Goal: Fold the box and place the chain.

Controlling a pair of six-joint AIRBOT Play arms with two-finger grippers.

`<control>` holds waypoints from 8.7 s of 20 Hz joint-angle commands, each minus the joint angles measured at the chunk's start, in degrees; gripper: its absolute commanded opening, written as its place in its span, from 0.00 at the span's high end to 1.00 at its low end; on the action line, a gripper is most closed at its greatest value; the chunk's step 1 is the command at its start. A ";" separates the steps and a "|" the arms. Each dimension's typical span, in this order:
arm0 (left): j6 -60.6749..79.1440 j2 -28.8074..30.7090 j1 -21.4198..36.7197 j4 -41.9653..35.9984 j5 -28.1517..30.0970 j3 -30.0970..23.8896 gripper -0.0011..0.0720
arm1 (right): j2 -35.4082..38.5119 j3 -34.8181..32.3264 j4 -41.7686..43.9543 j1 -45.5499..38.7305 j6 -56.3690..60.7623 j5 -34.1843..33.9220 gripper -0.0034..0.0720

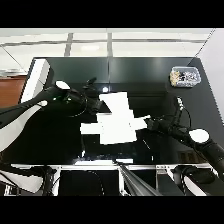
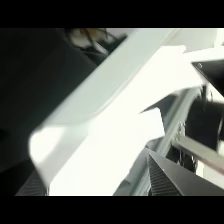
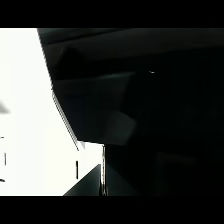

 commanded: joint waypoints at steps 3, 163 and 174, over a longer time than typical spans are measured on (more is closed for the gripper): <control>7.28 -3.37 -0.72 0.31 -9.64 3.61 0.05 | 0.07 -0.02 0.07 0.11 0.00 0.22 0.93; 41.22 26.82 -6.05 17.99 20.85 -16.76 0.07 | -28.65 17.49 -10.93 9.27 -66.29 11.54 0.51; 11.08 28.74 -10.38 5.46 2.78 -19.78 0.95 | -28.65 17.49 -10.71 9.25 -66.29 11.32 0.64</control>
